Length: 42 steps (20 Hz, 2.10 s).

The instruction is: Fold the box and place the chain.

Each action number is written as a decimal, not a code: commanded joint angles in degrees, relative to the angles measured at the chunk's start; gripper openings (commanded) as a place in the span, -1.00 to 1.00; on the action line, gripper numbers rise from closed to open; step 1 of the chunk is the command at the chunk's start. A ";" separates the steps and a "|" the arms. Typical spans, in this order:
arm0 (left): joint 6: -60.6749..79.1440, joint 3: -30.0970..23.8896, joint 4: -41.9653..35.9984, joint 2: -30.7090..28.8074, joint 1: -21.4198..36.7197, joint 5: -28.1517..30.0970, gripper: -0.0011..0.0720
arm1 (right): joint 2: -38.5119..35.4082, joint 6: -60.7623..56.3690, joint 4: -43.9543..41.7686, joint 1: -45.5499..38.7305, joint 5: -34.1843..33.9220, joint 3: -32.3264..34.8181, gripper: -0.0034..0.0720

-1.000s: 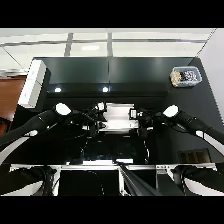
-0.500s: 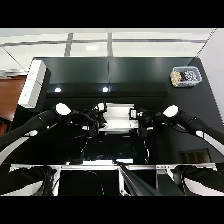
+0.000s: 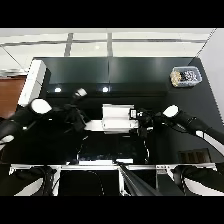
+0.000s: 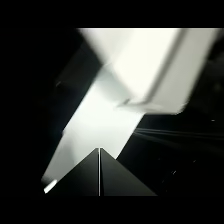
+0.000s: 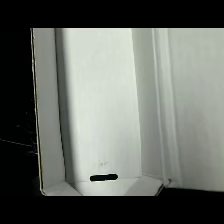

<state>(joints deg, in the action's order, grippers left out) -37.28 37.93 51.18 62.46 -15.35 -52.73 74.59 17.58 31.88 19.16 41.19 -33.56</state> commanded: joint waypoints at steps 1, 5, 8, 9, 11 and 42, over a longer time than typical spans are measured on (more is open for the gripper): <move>-29.75 -0.11 9.14 -3.10 11.39 -5.70 -0.90 | 0.02 -0.04 -0.11 0.00 -0.07 -0.07 -0.37; -37.97 -2.56 -2.89 1.16 24.00 -13.92 -0.90 | 0.02 -0.02 -0.11 0.00 -0.07 -0.07 -0.37; -34.67 -4.39 -9.22 6.40 24.94 -14.80 -0.90 | 0.02 -0.04 -0.11 0.00 -0.07 -0.07 -0.37; -33.81 -4.33 -10.19 8.41 24.22 -14.73 -0.90 | 0.02 -0.04 -0.11 0.00 -0.07 -0.07 -0.37; -30.82 -4.33 -14.43 12.28 21.46 -13.40 -0.90 | 0.02 -0.04 -0.11 0.00 -0.07 -0.07 -0.37; -25.31 13.03 -23.37 22.91 -0.96 -18.49 0.14 | 0.02 -0.04 -0.11 0.00 -0.09 -0.07 -0.37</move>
<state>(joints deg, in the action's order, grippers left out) -59.11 48.97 26.55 85.36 -15.03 -70.24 74.59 17.56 31.77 19.16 41.10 -33.56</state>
